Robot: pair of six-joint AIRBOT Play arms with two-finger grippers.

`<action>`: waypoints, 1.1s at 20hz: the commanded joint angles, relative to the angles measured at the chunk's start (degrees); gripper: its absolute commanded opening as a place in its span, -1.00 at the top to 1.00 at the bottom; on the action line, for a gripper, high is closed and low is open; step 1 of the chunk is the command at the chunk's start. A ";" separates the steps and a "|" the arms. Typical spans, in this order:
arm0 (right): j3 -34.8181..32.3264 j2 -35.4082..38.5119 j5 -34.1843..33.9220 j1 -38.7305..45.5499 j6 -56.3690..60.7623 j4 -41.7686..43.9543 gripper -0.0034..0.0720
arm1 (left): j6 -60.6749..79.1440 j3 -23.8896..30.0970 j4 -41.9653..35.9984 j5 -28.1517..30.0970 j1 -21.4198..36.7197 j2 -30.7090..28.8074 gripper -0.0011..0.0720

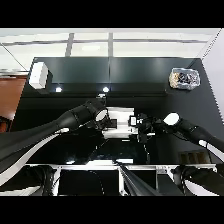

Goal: Fold the box and place the chain.

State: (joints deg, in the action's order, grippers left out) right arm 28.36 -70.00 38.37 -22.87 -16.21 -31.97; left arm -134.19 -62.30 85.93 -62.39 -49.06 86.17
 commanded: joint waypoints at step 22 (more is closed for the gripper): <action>0.02 0.04 -0.15 0.00 1.97 0.28 -0.30 | 0.26 0.00 -0.46 -0.94 1.09 0.04 0.90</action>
